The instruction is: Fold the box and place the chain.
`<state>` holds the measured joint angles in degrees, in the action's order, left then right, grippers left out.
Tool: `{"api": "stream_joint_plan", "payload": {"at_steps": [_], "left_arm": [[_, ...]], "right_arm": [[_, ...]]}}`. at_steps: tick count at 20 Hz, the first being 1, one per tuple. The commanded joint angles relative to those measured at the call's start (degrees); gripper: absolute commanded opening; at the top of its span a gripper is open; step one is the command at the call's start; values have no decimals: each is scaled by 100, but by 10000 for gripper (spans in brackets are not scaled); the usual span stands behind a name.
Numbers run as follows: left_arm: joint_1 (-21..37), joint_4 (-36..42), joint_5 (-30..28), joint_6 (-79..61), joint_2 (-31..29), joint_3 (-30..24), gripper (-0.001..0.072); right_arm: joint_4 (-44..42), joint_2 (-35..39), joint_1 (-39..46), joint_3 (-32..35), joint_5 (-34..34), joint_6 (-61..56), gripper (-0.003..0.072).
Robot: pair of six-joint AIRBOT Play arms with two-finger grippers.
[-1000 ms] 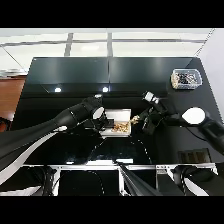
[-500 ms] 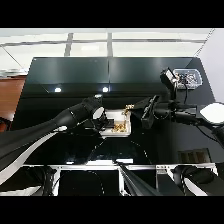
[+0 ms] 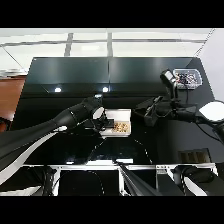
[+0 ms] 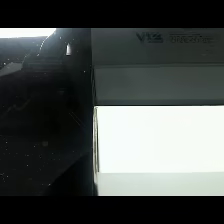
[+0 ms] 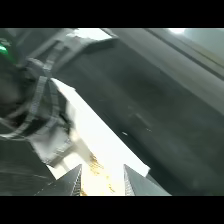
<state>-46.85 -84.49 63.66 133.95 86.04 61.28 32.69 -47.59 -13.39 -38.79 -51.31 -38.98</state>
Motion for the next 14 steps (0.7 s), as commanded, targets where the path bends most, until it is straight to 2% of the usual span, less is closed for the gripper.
{"api": "stream_joint_plan", "payload": {"at_steps": [1, 8, 9, 11, 12, 14], "left_arm": [[2, 9, 2, 0, 4, 2, 29], [2, 118, -179, -4, -4, 15, 30], [-2, 127, -144, 0, -17, 50, 49], [-11, 114, -153, 111, -127, 140, 408], [-9, 61, -166, 133, -232, 192, 447], [-24, -262, -129, 96, -592, 214, 447]], "right_arm": [[188, 46, 686, 0, -734, -50, 315], [188, 46, 957, 0, -1399, -48, 314], [188, 46, 957, 0, -1493, -48, 315], [190, 46, 957, 0, -1600, -48, 314], [190, 46, 957, 0, -1611, -48, 314], [190, 46, 957, 0, -1609, -48, 314]]}}
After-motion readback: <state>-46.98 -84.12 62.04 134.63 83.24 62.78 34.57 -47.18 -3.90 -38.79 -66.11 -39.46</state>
